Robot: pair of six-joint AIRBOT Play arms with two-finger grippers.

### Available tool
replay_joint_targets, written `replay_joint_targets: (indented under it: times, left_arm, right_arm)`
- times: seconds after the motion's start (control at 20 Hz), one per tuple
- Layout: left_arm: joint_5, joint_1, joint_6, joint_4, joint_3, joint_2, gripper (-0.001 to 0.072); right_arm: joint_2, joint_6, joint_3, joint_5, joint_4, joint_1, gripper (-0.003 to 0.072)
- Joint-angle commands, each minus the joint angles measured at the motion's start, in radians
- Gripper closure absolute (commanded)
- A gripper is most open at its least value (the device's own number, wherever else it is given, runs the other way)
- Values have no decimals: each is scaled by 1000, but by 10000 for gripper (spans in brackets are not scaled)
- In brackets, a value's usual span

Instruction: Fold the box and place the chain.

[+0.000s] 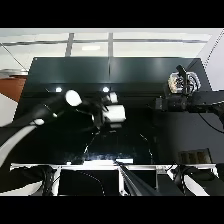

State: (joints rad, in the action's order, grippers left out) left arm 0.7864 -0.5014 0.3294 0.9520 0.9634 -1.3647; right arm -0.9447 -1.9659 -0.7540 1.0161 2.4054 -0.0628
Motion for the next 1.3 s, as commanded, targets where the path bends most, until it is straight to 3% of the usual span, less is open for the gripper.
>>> replay_joint_targets:
  times: [0.0, 0.2, 0.45, 0.6, 0.8, 0.85, 0.9, 1.05, 1.25]
  left_arm:
    - [-47, 256, 215, 91, 55, 19, 456]
    - [-212, 601, 309, 96, 99, -47, 456]
    - [-167, 842, 478, 114, 402, -332, 414]
    - [-101, 881, 491, 119, 584, -494, 415]
    - [-75, 877, 517, 132, 740, -622, 414]
    - [-58, 871, 517, 133, 768, -640, 312]
    - [-56, 864, 519, 144, 784, -645, -6]
    - [31, 850, 542, 212, 879, -629, -7]
    - [380, 861, 678, 222, 1131, -621, -11]
  right_arm:
    - [0, 23, 0, -19, 2, 0, 663]
    - [0, 26, 0, -38, 2, 0, 663]
    - [0, 36, 0, -61, 2, 0, 663]
    - [0, 58, 0, -71, 2, 0, 663]
    - [0, 75, 0, -74, 0, 0, 663]
    - [0, 75, 0, -74, 0, 0, 663]
    - [0, 79, 0, -74, 0, 0, 663]
    - [0, 82, 0, -66, 1, 0, 663]
    - [0, 82, -21, -58, -3, 0, 663]
